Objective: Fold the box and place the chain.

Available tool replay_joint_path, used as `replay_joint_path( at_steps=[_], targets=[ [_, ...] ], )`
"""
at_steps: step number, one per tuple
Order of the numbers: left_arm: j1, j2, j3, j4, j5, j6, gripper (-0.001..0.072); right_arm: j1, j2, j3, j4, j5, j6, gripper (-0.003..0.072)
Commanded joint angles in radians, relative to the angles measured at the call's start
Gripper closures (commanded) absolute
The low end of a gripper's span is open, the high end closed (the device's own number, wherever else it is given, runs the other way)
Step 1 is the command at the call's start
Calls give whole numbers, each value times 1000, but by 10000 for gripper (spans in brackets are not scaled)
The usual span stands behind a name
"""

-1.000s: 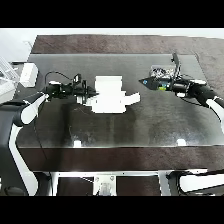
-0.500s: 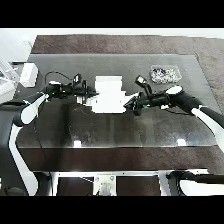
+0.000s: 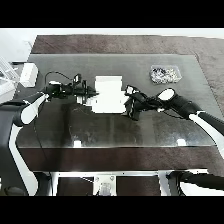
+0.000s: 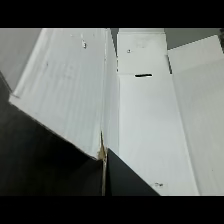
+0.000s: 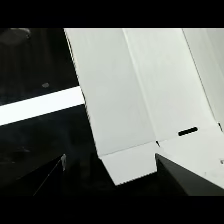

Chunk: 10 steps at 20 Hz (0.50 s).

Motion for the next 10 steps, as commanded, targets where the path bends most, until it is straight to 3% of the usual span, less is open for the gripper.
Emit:
replay_joint_path(
  at_steps=[1,10],
  targets=[
    [1,0,0,0,0,0,689,60,-8,-7,-61,-85,-23,36],
    [0,0,0,0,0,0,689,114,-67,-13,-62,-200,-40,36]
  ],
)
